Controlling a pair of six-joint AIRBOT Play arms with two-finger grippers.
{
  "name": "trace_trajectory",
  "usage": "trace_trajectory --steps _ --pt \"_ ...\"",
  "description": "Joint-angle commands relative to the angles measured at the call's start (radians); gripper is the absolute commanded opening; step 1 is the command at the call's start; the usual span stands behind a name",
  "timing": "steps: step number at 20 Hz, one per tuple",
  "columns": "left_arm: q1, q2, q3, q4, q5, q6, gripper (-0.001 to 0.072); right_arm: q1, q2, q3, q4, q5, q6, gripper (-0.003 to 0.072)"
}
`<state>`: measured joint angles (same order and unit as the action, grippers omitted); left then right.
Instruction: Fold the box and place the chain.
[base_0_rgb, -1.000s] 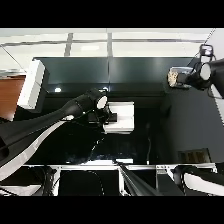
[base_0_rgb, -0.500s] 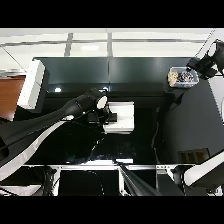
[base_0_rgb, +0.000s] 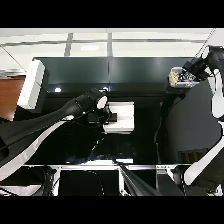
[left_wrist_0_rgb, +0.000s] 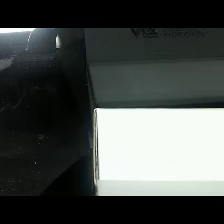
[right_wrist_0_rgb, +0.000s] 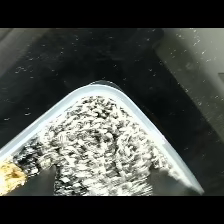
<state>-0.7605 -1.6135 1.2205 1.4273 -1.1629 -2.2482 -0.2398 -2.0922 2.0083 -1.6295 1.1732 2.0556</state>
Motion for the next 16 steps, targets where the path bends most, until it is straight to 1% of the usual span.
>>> trace_trajectory --steps 1,2,3,5,8,11,16 --pt "0.001 0.0 0.0 0.0 0.0 0.0 0.0027 -0.002 -0.012 0.007 0.018 0.035 -0.061 0.0293" --pt "0.001 0.0 0.0 0.0 0.0 0.0 0.0028 -0.002 -0.01 0.007 0.019 0.057 -0.071 0.0066" --pt "0.001 0.0 0.0 0.0 0.0 0.0 0.0028 -0.001 -0.002 0.007 0.021 0.074 -0.085 0.0015" --pt "0.001 0.0 0.0 0.0 -0.001 0.0 0.0027 -0.001 0.036 0.007 0.022 0.094 -0.142 0.0015" --pt "0.001 0.0 0.0 0.0 0.0 0.0 0.0027 0.0 0.157 0.007 0.026 0.096 -0.252 0.0014" --pt "0.001 0.0 0.0 0.0 0.003 0.0 0.0027 0.01 0.32 0.007 0.035 0.094 -0.355 0.0013" --pt "0.001 0.0 0.0 0.0 0.002 0.0 0.0028 0.03 0.604 0.007 0.147 0.066 -0.418 0.0012"
